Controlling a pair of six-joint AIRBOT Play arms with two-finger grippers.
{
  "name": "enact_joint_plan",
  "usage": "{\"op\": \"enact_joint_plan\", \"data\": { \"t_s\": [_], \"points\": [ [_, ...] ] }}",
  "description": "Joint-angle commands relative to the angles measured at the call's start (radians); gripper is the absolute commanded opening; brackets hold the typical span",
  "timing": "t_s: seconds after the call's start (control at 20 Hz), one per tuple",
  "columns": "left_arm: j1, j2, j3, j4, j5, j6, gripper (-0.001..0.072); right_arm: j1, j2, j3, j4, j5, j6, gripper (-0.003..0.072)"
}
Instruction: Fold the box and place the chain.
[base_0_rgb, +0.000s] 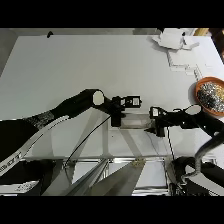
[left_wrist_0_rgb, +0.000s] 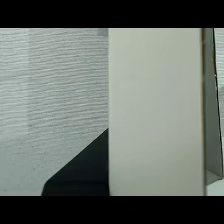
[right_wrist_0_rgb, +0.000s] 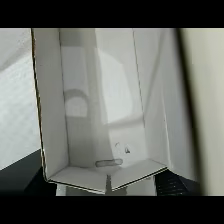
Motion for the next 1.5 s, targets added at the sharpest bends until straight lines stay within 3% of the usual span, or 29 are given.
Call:
{"op": "enact_joint_plan", "data": {
  "t_s": [0.0, 0.1, 1.15, 1.2, 1.3, 1.35, 1.45],
  "points": [
    [0.000, 0.000, 0.000, 0.000, 0.002, 0.000, 0.0011, 0.000, -0.007, -0.001, 0.007, -0.024, -0.003, 0.0432],
    [0.000, 0.000, 0.000, 0.000, 0.002, 0.000, 0.0011, 0.000, -0.007, -0.001, 0.003, -0.023, -0.003, 0.0395],
    [0.000, 0.000, 0.000, -0.011, 0.001, 0.000, 0.0022, -0.001, -0.007, -0.001, 0.004, -0.024, -0.002, 0.0410],
    [0.000, 0.001, 0.000, -0.010, 0.000, 0.000, 0.0147, -0.001, -0.007, -0.001, 0.004, -0.024, -0.002, 0.0410],
    [0.004, 0.015, 0.000, -0.007, -0.015, -0.001, 0.0567, -0.001, -0.007, 0.000, 0.004, -0.024, -0.002, 0.0410],
    [0.008, 0.029, 0.000, 0.002, -0.018, -0.003, 0.0685, -0.001, -0.007, -0.001, 0.004, -0.024, -0.002, 0.0410],
    [0.018, 0.065, 0.000, 0.045, -0.040, -0.003, 0.0692, -0.001, -0.007, -0.001, 0.004, -0.024, -0.002, 0.0410]
  ]
}}
